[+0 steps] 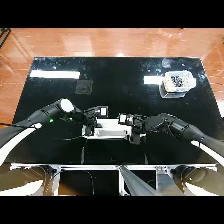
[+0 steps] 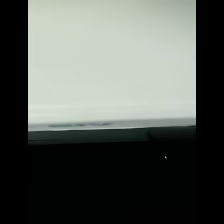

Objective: Fold the box and place the chain.

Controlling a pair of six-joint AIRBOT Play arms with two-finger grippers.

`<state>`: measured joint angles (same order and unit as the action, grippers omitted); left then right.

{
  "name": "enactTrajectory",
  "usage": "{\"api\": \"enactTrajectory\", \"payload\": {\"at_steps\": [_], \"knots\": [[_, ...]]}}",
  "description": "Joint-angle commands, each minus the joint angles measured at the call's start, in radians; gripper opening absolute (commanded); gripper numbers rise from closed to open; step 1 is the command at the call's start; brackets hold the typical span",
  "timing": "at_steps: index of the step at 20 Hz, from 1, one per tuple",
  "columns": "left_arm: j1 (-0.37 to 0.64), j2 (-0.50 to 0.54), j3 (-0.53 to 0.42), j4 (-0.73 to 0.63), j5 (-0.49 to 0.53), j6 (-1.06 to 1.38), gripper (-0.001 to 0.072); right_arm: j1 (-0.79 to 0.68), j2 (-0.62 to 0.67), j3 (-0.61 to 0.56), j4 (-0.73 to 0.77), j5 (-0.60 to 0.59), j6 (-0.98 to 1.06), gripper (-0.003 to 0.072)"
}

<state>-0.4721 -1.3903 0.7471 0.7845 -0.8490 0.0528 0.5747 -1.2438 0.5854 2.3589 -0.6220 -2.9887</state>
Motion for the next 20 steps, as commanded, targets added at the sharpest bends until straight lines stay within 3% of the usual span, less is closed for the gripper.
{"api": "enactTrajectory", "payload": {"at_steps": [1, 15, 17, 19, 20], "knots": [[0.0, 0.001, 0.0, 0.001, 0.003, 0.0, 0.0025, 0.001, -0.013, -0.002, -0.003, 0.016, 0.0, 0.0608], [0.0, 0.001, 0.0, 0.001, 0.0, 0.0, 0.0026, 0.001, -0.014, -0.023, -0.004, 0.04, 0.0, 0.0599], [0.0, 0.001, 0.0, 0.001, 0.0, 0.0, 0.0026, 0.001, -0.014, -0.023, -0.003, 0.035, 0.0, 0.0462], [0.0, 0.001, 0.0, 0.001, 0.0, 0.0, 0.0026, 0.001, -0.014, -0.023, -0.003, 0.034, 0.0, 0.0463], [0.0, 0.001, 0.0, 0.001, 0.0, 0.0, 0.0026, 0.001, -0.014, -0.023, -0.003, 0.033, 0.0, 0.0395]]}}
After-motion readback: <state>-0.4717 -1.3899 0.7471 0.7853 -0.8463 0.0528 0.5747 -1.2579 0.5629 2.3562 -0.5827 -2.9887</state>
